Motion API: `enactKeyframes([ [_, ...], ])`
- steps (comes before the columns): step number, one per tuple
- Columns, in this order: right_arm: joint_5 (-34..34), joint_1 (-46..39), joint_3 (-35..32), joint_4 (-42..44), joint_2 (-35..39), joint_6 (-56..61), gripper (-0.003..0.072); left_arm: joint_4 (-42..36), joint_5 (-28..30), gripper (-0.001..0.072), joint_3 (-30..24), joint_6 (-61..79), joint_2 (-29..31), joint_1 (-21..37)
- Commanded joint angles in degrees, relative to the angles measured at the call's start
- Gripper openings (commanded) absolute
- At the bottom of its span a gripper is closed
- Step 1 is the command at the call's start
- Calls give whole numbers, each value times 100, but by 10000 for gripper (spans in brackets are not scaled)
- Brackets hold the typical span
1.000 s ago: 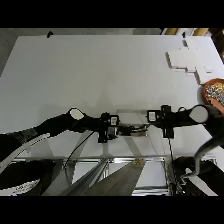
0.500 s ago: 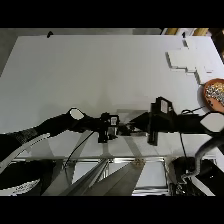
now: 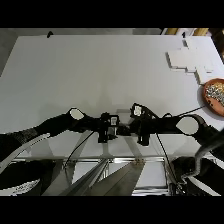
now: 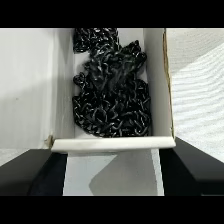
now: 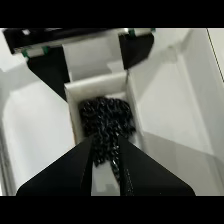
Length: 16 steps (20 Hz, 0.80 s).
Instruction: Fold the box and place the chain.
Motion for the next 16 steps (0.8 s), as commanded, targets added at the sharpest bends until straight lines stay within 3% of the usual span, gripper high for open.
enactKeyframes([
  [1,498,-376,103,-691,262,483,173,0,0,331,0,0,4,0],
  [4,1346,-1121,214,-1029,885,-472,97,0,0,331,0,0,4,0],
  [8,1572,-2199,175,-1451,994,-1836,108,0,-2,331,0,0,4,0],
  [10,1550,-2439,50,-1453,734,-2428,173,0,2,331,0,0,4,0],
  [11,1456,-2441,-44,-1451,546,-2568,255,0,-2,331,0,0,4,0],
  [16,1185,-2441,-197,-1071,-369,-3327,273,0,0,331,0,0,4,0],
])
